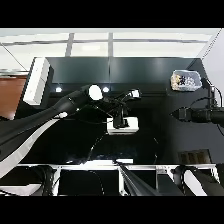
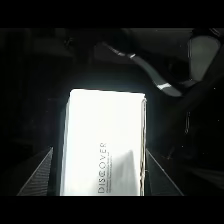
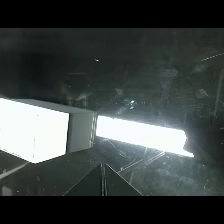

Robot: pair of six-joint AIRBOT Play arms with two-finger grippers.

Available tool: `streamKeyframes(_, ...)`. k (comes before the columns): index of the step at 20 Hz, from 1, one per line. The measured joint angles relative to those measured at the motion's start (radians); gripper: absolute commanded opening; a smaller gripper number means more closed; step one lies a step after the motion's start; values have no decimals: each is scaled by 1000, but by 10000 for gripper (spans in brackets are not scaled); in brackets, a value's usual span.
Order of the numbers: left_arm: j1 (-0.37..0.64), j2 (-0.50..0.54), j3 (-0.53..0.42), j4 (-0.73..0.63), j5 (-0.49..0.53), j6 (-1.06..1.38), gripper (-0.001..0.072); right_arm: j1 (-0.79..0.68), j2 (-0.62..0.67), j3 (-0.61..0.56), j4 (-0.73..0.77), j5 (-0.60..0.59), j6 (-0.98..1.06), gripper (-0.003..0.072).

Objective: Fold the box and place the chain.

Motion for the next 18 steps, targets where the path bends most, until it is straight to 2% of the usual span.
streamKeyframes(12,-52,-15,14,135,-27,-49,715,0,0,-1,0,5,-1,17)
streamKeyframes(15,-63,-16,14,163,1,-49,715,0,0,-1,-1,8,-1,17)
streamKeyframes(18,-91,-27,14,248,50,-49,715,0,0,-1,-2,8,0,17)
